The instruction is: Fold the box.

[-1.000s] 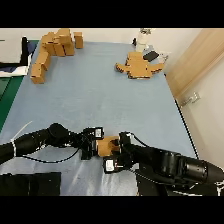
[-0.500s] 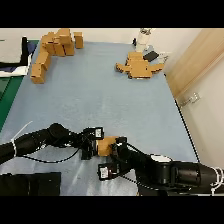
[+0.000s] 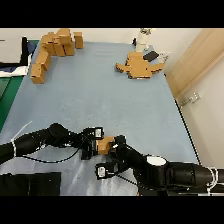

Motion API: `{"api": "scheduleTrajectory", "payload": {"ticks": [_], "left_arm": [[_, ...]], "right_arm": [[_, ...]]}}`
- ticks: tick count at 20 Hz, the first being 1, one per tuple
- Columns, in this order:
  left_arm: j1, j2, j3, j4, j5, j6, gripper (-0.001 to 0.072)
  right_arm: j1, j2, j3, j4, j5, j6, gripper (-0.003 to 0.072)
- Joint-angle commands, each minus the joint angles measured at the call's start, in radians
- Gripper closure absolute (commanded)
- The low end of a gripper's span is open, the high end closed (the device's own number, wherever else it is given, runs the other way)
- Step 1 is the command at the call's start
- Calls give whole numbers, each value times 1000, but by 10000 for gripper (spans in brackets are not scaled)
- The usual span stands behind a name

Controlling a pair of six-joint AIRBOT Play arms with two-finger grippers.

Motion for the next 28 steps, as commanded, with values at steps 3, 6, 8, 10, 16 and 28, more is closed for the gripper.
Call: {"api": "scheduleTrajectory", "payload": {"ticks": [3, 6, 8, 10, 16, 28], "left_arm": [[0, 0, 1, 0, 0, 0, 211], [0, 0, 1, 0, 0, 0, 212], [0, 0, 1, 0, 0, 0, 211], [0, 0, 1, 0, 0, 0, 211], [0, 0, 1, 0, 0, 0, 211], [0, 0, 1, 0, 0, 0, 211]], "right_arm": [[59, -2, 16, -99, -87, 84, 298], [66, -2, 16, -128, -100, 101, 298], [66, -2, 26, -131, -111, 101, 299], [66, -2, 37, -147, -124, 101, 299], [66, -2, 64, -173, -131, 101, 308], [66, -3, 63, -79, -117, 100, 549]]}}
